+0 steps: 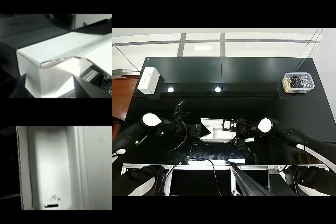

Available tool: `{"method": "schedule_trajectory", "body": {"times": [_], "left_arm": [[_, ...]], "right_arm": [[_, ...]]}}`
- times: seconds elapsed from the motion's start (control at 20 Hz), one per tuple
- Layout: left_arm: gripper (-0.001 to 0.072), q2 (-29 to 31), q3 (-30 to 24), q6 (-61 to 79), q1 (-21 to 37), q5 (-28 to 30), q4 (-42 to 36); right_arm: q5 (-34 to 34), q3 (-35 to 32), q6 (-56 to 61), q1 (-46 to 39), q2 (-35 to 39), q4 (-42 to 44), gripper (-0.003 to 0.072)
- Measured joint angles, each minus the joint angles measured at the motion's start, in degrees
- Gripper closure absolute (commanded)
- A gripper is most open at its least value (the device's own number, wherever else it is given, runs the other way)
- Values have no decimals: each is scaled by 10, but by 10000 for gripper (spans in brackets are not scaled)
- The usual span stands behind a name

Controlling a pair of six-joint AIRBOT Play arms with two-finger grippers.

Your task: Fold the box and place the chain.

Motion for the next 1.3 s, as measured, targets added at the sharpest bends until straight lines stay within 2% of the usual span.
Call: {"method": "schedule_trajectory", "body": {"times": [0.55, 1.3], "left_arm": [[4, 0, 14, -91, -72, 65, 73], [4, -1, 18, -138, -85, 82, 119]], "right_arm": [[0, 0, 0, 0, 0, -1, 222], [0, 0, 0, 0, 0, 0, 222]]}}
